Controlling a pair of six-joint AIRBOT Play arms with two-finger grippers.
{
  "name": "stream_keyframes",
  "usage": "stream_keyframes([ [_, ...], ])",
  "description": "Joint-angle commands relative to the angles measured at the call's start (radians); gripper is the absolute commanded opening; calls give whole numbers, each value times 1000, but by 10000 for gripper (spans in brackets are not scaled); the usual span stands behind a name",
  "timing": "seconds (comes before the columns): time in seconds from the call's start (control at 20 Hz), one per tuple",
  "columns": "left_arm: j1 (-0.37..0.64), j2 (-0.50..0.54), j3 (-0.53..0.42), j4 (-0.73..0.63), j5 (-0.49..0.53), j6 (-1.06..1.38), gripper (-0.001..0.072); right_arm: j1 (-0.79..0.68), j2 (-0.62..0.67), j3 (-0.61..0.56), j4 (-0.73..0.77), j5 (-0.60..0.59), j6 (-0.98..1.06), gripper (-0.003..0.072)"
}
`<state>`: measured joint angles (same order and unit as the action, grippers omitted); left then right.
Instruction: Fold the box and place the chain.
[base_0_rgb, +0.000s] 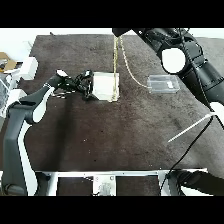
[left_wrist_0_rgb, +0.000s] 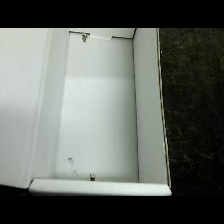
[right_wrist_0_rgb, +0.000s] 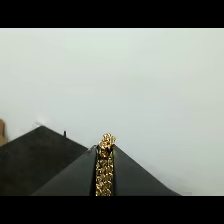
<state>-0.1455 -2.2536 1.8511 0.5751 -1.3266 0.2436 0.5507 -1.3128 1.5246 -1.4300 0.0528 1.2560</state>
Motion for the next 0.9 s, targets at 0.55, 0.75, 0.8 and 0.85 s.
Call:
stream_keyframes([
  [0.55,0,0,0,0,0,0,411,1,-3,24,5,-165,3,-1],
  [0.75,0,0,0,0,0,0,411,1,-3,25,5,-195,3,-1],
  [0.8,0,0,0,0,0,0,411,1,-3,25,6,-215,4,0],
  [0.85,0,0,0,0,0,0,411,1,-3,25,6,-235,4,-1],
])
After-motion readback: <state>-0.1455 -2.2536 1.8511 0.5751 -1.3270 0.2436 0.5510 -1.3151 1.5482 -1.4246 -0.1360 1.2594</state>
